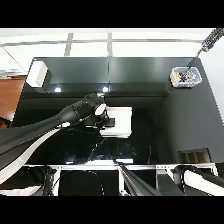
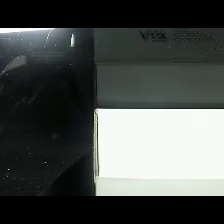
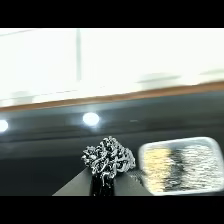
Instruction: Fold the box and place the chain.
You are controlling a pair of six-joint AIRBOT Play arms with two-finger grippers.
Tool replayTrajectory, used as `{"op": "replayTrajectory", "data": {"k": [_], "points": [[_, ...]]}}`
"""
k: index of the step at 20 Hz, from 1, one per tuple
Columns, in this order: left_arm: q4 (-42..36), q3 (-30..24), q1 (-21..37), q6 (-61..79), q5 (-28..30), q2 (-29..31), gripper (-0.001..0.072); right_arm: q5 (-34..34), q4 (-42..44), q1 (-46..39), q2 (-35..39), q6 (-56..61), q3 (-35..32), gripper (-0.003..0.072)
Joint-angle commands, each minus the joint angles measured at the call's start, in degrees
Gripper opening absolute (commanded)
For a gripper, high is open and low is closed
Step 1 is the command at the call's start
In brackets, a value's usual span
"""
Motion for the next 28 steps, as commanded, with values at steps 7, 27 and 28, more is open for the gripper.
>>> {"op": "replayTrajectory", "data": {"k": [7, 27, 28], "points": [[0.02, 0.02, 0.02, 0.00, -0.13, 0.00, 0.0028, 8.68, 5.31, 10.62, 13.75, -0.50, -2.32, 0.0015], [0.02, 0.02, 0.02, 0.00, -0.13, 0.00, 0.0028, 11.04, 11.67, 34.99, 11.47, 1.31, -2.73, 0.0015], [0.02, 0.02, 0.02, 0.00, -0.13, 0.00, 0.0027, 10.27, 11.67, 35.65, 11.21, 1.31, -2.73, 0.0015]]}}
